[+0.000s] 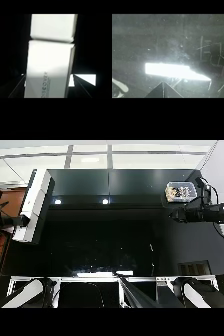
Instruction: Fold the box and place the chain.
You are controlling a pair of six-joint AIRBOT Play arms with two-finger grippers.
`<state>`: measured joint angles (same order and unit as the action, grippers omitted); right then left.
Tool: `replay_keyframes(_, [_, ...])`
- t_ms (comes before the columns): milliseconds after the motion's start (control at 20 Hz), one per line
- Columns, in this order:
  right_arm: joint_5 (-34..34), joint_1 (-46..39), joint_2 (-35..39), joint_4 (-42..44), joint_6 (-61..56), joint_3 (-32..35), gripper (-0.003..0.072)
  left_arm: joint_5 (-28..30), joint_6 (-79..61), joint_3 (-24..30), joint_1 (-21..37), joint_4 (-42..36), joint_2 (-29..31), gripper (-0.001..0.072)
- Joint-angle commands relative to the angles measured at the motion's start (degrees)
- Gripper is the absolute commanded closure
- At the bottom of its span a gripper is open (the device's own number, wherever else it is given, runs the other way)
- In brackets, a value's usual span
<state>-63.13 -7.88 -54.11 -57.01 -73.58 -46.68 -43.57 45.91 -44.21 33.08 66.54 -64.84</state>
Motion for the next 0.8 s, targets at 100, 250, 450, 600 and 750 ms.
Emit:
replay_keyframes(100, [2.16,2.91,0.02,-0.02,0.44,0.02,0.0673,-15.15,12.83,-15.10,-1.01,-0.48,2.38,0.0058])
replay_keyframes(250, [8.98,9.11,-0.09,-0.20,2.45,0.02,0.0673,-20.44,19.91,-19.71,-1.05,-10.43,6.78,0.0688])
replay_keyframes(450, [22.77,14.88,-0.74,-0.87,2.73,0.90,0.0673,-16.00,18.88,-12.94,-12.04,-16.24,18.03,0.0690])
replay_keyframes(600, [28.26,15.74,-3.74,-8.07,2.69,2.01,0.0673,-3.54,25.81,0.46,-29.20,-1.38,25.53,0.0690])
replay_keyframes(750, [27.21,15.74,-6.75,-14.19,2.67,2.05,0.0672,2.25,37.70,9.60,-39.19,12.41,25.94,0.0688])
